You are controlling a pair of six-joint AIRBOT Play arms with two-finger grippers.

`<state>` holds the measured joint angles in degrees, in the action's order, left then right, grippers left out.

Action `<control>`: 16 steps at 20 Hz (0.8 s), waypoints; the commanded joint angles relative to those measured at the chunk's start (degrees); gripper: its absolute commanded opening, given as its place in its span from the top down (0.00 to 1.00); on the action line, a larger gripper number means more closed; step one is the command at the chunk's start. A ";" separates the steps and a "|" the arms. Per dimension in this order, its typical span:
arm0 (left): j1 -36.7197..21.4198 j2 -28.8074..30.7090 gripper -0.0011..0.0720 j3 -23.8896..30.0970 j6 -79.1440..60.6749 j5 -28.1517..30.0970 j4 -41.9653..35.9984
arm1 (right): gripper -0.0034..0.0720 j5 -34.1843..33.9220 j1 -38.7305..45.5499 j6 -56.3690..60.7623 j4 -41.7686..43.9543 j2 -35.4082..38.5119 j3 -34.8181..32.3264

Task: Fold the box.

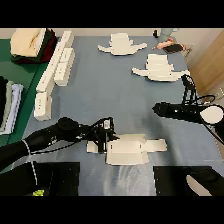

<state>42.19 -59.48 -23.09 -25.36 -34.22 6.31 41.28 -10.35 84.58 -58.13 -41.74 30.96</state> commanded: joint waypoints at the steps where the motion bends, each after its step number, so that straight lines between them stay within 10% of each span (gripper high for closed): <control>1: 0.68 -0.11 0.96 0.42 2.36 0.26 0.57 | 0.95 0.42 0.00 -0.15 0.04 0.02 0.04; 16: 0.66 -0.04 0.96 0.39 2.49 0.33 0.55 | 0.95 37.24 -9.49 22.38 -6.23 12.79 0.02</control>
<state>42.83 -59.53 -22.70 -22.90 -33.91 6.81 71.85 -15.31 106.30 -64.36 -31.22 30.96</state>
